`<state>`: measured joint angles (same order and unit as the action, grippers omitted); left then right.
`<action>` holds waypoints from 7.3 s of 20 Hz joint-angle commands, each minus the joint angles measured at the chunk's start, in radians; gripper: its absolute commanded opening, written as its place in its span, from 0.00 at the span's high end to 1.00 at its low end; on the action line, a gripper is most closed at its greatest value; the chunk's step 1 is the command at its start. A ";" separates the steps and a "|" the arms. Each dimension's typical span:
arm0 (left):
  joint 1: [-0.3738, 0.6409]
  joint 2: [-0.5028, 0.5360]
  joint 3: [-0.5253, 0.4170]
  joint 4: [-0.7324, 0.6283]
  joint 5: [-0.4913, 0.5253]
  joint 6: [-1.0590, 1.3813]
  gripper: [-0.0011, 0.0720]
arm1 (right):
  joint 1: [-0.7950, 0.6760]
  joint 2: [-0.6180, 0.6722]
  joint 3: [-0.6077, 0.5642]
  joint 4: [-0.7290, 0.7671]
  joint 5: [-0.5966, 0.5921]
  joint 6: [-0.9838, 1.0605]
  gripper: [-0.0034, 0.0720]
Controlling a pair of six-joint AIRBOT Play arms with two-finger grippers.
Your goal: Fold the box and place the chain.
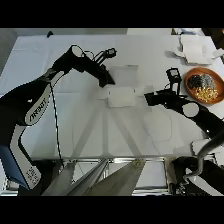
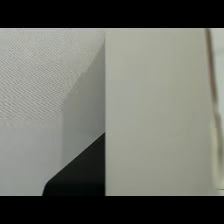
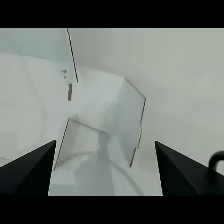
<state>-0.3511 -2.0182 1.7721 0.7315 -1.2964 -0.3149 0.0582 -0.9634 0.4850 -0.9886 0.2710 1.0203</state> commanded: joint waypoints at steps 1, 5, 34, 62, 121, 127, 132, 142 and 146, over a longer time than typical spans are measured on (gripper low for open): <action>0.003 0.039 0.000 0.057 -0.055 -0.011 0.97 | 0.000 0.108 0.001 -0.165 -0.007 0.003 0.05; 0.030 0.149 0.000 0.135 -0.113 -0.052 0.98 | -0.077 0.217 0.001 -0.185 -0.006 0.076 0.05; 0.062 0.209 -0.391 -0.089 0.041 0.394 0.97 | -0.374 0.294 0.001 -0.192 0.222 0.161 0.10; 0.008 0.137 -0.391 -0.117 0.193 0.464 0.97 | -0.374 0.294 0.001 -0.192 0.217 0.161 0.10; 0.008 0.137 -0.391 -0.117 0.193 0.464 0.97 | -0.002 -0.330 0.084 0.583 0.384 -1.587 0.03; 0.008 0.137 -0.391 -0.117 0.193 0.465 0.97 | -0.002 -0.329 0.087 0.653 0.367 -1.503 0.03; 0.008 0.137 -0.391 -0.117 0.193 0.464 0.97 | -0.002 -0.329 0.088 0.645 0.336 -1.333 0.03; 0.008 0.137 -0.391 -0.117 0.193 0.465 0.97 | -0.003 -0.330 0.132 0.551 0.331 -1.080 0.03; 0.008 0.137 -0.391 -0.117 0.193 0.464 0.97 | -0.008 -0.332 0.177 0.439 0.350 -1.005 0.03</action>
<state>-0.3420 -1.8805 1.3811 0.6136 -1.1027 0.1486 0.0536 -1.2945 0.6346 -0.4744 0.6079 -0.0452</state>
